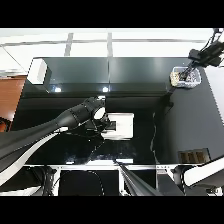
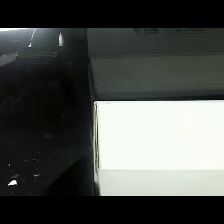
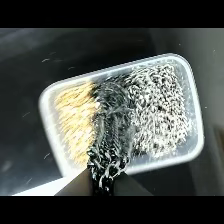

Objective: Fold the box and place the chain.

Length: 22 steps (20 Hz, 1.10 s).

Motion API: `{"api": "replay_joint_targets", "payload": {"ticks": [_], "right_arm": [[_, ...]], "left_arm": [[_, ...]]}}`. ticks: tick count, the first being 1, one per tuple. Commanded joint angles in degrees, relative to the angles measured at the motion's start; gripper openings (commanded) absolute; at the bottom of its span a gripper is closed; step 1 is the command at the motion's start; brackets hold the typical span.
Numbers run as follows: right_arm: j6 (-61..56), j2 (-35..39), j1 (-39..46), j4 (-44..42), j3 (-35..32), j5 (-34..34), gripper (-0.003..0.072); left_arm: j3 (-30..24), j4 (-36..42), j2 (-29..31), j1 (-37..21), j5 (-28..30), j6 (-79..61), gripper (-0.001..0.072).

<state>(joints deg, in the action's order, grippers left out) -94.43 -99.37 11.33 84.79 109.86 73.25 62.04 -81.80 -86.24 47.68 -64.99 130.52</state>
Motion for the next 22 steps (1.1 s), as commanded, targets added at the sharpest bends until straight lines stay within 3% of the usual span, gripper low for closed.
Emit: {"api": "replay_joint_targets", "payload": {"ticks": [1, 5, 10, 14, 22], "right_arm": [[6.9, 14.0, -1.5, -4.7, -8.3, -1.4, 0.0011], [8.4, 31.3, -5.2, -4.7, -17.8, -2.8, 0.0011], [8.4, 44.5, -6.5, -14.9, -18.5, 5.0, 0.001], [11.1, 49.7, -6.5, -27.9, -19.3, 14.0, 0.0011], [11.4, 52.2, -9.0, -43.8, -20.9, 18.7, 0.0011]], "left_arm": [[0.0, 0.0, 0.0, 0.0, 0.0, 0.0, 0.0024], [0.0, 0.0, 0.0, 0.0, -0.1, 0.0, 0.0024], [0.0, 0.0, 0.0, 0.0, 0.0, 0.0, 0.0024], [0.0, 0.0, 0.0, 0.0, 0.0, 0.0, 0.0024], [0.0, 0.0, 0.0, 0.0, 0.0, 0.0, 0.0024]]}}
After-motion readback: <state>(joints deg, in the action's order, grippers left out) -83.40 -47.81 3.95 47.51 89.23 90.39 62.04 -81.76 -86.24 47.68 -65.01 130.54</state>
